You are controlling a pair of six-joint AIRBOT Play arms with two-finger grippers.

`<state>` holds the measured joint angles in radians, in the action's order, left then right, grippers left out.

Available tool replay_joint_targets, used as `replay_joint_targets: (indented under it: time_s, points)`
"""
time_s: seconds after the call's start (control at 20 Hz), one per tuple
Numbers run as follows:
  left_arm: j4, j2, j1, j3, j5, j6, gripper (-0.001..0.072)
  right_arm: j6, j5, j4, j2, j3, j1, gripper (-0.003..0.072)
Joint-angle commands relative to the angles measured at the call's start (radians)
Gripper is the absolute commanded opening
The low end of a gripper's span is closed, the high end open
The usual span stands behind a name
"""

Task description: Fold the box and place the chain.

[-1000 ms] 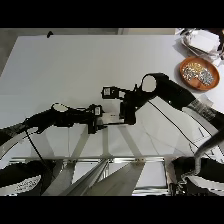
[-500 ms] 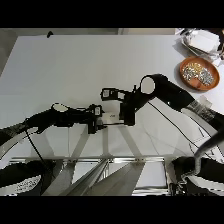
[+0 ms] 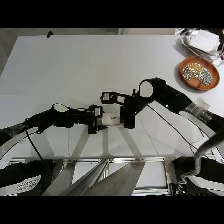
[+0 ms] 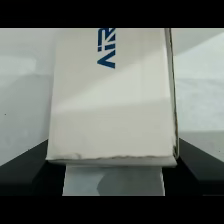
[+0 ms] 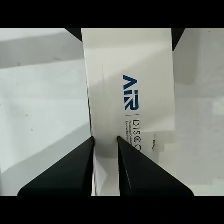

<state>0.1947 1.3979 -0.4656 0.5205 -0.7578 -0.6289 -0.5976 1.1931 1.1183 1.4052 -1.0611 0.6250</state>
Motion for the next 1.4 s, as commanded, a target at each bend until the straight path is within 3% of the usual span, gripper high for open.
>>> replay_joint_targets:
  time_s: [0.0,0.4,0.5,0.55,0.9,1.35]
  points:
    - [0.000,-0.001,0.001,0.000,0.006,0.002,0.0293,-0.001,-0.006,-0.005,-0.018,0.001,0.003,0.0207]
    - [0.000,-0.001,0.001,0.000,0.006,0.002,0.0293,-0.008,-0.035,-0.052,-0.097,0.001,0.002,0.0191]
    - [0.000,-0.001,0.001,0.000,0.006,0.002,0.0293,-0.007,-0.037,-0.130,-0.108,0.003,-0.006,0.0041]
    - [0.000,-0.001,0.001,0.000,0.006,0.002,0.0293,0.002,-0.060,-0.186,-0.114,0.015,-0.018,0.0019]
    - [0.000,-0.001,0.001,0.000,0.006,0.002,0.0293,0.230,-0.325,-0.561,-0.153,0.296,-0.072,0.0017]
    - [0.000,-0.001,0.001,0.000,0.006,0.002,0.0293,0.285,-0.417,-0.585,-0.144,0.389,-0.072,0.0016]
